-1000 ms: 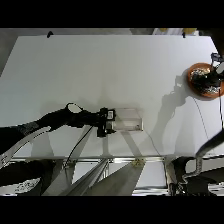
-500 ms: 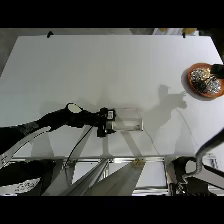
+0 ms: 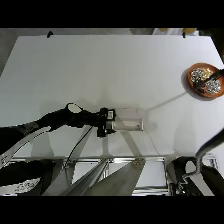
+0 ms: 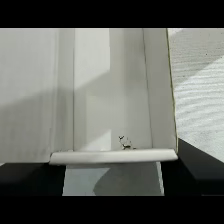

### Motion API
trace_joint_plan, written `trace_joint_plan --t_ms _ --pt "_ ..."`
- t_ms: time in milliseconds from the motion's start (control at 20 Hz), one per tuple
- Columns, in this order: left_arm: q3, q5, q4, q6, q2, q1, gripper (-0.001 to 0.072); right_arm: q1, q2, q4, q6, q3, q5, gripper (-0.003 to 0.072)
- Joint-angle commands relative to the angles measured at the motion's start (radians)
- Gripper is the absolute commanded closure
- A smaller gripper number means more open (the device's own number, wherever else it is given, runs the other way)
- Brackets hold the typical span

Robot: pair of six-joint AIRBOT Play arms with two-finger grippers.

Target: Fold the box and place the chain.

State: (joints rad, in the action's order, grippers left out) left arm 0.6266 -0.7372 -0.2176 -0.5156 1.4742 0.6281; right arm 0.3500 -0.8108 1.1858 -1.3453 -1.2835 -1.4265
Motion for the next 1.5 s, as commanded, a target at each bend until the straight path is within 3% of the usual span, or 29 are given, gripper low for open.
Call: trace_joint_plan --t_ms 0,250,450,600,850,1050,1350,1450 --pt "0.001 0.0 0.0 0.0 0.0 -0.001 0.0434 -0.097 0.139 -0.177 0.01 0.002 -0.07 0.0671" --pt "0.001 0.0 0.0 0.0 0.0 -0.001 0.0434 -0.378 0.283 -0.192 -0.096 0.105 -0.042 0.0671" --pt "0.001 0.0 0.0 0.0 0.0 -0.001 0.0434 -0.611 0.337 -0.193 -0.151 0.319 0.135 0.0671" --pt "0.001 0.0 0.0 0.0 0.0 -0.001 0.0434 -0.805 0.318 -0.175 -0.152 0.485 0.334 0.0671" --pt "0.001 0.0 0.0 0.0 0.0 -0.001 0.0434 -1.061 0.146 0.101 -0.323 0.594 0.519 0.0671" --pt "0.001 0.0 0.0 0.0 0.0 -0.001 0.0434 -1.101 -0.032 0.14 -0.368 0.595 0.626 0.0671" --pt "0.001 0.0 0.0 0.0 0.0 -0.001 0.0434 -1.101 -0.166 0.192 -0.423 0.595 0.637 0.0666" --pt "0.001 0.0 0.0 0.0 0.0 -0.001 0.0434 -1.101 -0.17 0.19 -0.424 0.591 0.62 0.0469"
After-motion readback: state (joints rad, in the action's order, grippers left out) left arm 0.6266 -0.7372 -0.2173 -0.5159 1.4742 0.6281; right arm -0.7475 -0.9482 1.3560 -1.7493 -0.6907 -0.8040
